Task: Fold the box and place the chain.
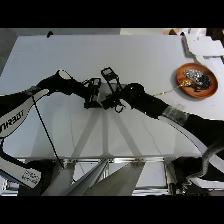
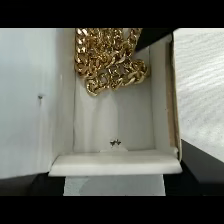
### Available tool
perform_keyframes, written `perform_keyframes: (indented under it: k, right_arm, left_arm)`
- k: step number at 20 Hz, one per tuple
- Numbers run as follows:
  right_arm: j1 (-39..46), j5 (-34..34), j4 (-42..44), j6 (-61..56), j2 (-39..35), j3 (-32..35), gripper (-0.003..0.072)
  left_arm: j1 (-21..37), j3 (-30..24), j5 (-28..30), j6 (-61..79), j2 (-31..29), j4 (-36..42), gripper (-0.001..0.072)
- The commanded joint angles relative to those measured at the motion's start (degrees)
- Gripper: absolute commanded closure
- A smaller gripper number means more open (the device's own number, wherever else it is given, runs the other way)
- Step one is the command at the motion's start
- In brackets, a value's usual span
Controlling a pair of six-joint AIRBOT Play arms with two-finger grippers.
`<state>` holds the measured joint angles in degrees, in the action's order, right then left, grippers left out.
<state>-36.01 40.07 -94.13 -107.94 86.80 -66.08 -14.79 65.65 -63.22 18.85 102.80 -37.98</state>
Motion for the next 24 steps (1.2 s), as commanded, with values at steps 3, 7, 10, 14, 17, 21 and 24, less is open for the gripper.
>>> perform_keyframes:
  k: [3, 7, 10, 14, 17, 21, 24]
  right_arm:
    - [3.9, 7.0, 11.8, 18.7, -9.1, 0.0, 0.0486]
    - [10.0, 12.7, 14.9, 33.4, -17.2, 0.0, 0.0288]
    - [16.8, 17.0, 14.9, 45.0, -19.3, 0.0, 0.0272]
    - [26.4, 17.5, 20.5, 60.9, -16.9, 1.3, 0.0217]
    - [30.8, 17.6, 27.5, 81.4, -12.7, 3.7, 0.0151]
    - [32.2, 16.2, 34.5, 104.8, -2.8, 4.3, 0.0128]
    - [32.2, 14.2, 40.7, 112.2, 4.3, 4.3, -0.0009]
  left_arm:
    - [0.0, 0.0, 0.0, 0.0, 0.0, 0.0, 0.0434]
    - [0.0, 0.0, 0.0, 0.0, 0.0, 0.0, 0.0434]
    - [0.0, 0.0, 0.0, 0.0, 0.0, 0.0, 0.0434]
    - [0.0, 0.0, 0.0, 0.0, 0.0, 0.0, 0.0434]
    - [0.0, 0.0, 0.0, 0.0, 0.0, 0.0, 0.0434]
    - [0.1, 0.0, 0.0, 0.0, 0.0, 0.0, 0.0434]
    - [0.1, 0.0, 0.0, 0.0, 0.0, 0.0, 0.0434]
